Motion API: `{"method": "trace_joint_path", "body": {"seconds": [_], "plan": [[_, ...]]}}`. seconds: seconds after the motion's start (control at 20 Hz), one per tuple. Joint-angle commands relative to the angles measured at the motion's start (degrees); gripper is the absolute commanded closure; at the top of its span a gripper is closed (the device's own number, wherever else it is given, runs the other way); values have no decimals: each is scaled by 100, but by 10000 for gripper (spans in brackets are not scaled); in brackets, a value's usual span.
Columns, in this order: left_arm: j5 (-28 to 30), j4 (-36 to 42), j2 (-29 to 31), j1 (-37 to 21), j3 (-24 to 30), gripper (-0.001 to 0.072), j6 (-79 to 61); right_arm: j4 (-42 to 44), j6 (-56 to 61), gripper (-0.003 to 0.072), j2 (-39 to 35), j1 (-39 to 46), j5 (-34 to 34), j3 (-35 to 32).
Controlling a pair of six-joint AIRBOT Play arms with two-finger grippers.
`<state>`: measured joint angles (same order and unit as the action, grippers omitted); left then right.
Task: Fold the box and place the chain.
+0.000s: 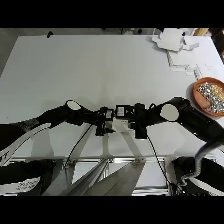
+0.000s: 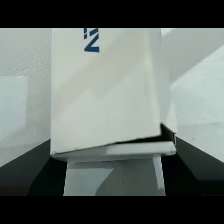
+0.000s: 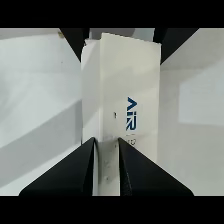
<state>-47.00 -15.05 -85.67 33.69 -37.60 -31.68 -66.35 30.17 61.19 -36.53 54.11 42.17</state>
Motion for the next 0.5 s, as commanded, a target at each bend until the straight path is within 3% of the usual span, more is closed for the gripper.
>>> {"method": "trace_joint_path", "body": {"seconds": [0.0, 0.45], "plan": [[-35, 2, 4, -2, -2, 347, -2, -37, 4, 581, 2, -2, -210, -63], [-35, 2, 4, -4, -2, 347, -2, 125, 2, 580, 0, 0, -140, -61]]}}
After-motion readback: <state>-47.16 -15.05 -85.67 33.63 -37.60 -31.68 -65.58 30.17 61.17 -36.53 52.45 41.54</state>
